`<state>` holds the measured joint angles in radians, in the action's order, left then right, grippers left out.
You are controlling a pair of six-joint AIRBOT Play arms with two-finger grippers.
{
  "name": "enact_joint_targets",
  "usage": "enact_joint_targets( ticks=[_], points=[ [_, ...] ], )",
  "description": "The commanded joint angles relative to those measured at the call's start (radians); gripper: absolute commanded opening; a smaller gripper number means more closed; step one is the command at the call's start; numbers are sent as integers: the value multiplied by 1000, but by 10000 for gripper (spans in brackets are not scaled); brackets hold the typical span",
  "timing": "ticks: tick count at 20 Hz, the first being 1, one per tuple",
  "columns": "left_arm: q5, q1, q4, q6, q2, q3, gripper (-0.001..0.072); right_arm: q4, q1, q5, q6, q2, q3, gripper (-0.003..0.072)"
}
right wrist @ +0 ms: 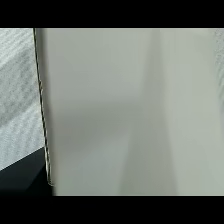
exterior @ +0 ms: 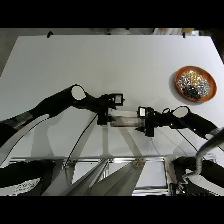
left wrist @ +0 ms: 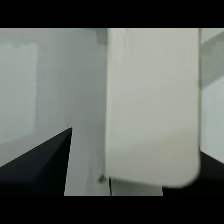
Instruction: Fold the box and place the chain.
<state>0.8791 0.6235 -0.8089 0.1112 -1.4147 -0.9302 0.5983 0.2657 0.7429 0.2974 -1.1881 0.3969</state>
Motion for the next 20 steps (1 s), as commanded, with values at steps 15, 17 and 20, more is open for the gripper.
enact_joint_targets(
  ticks=[15, 17, 20],
  points=[
    [-47, 146, -134, 349, 167, 0, 1, 0, 0, 0, 0, 0, 0, 328],
    [-221, 150, -68, 351, 121, 0, 1, 0, 0, 0, -1, 0, 0, 328],
    [-425, 146, -37, 473, 45, 0, 1, 0, 0, 0, -1, 0, 0, 328]
  ],
)
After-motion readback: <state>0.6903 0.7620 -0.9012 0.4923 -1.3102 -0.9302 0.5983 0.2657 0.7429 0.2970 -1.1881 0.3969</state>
